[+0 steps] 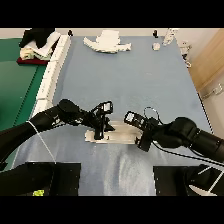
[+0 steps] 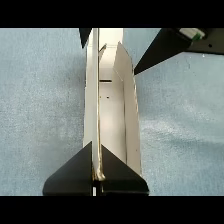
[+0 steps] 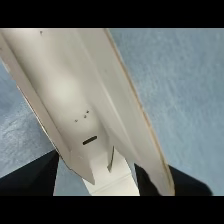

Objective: Fold the box.

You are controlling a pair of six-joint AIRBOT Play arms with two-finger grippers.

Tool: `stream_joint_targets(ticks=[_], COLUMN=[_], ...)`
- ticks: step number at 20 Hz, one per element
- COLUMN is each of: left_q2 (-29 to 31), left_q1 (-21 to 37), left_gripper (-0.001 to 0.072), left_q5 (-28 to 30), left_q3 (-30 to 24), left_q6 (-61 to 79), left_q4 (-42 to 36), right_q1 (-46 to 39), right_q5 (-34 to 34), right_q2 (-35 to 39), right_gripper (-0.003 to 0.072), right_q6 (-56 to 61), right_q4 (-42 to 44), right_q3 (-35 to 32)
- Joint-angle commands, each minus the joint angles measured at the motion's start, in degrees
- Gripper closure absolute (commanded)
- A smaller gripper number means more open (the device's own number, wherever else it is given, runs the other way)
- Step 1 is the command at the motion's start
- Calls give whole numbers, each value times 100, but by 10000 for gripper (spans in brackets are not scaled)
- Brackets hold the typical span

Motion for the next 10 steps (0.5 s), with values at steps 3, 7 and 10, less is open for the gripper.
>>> stream_joint_targets(ticks=[3,7,10], left_q2=[4,4,4], left_q1=[0,0,0], left_gripper=[698,698,698], left_q5=[0,-2,0], left_q3=[4,4,4], left_q6=[0,0,0], left_q4=[2,4,2], right_q1=[-1635,-1895,-1915], right_q5=[-52,-385,-393], right_q2=[-83,-409,-466], right_gripper=[-34,-34,-34], right_q6=[-4852,-5329,-5241], right_q4=[3451,3606,3569], right_q3=[-247,-295,-280])
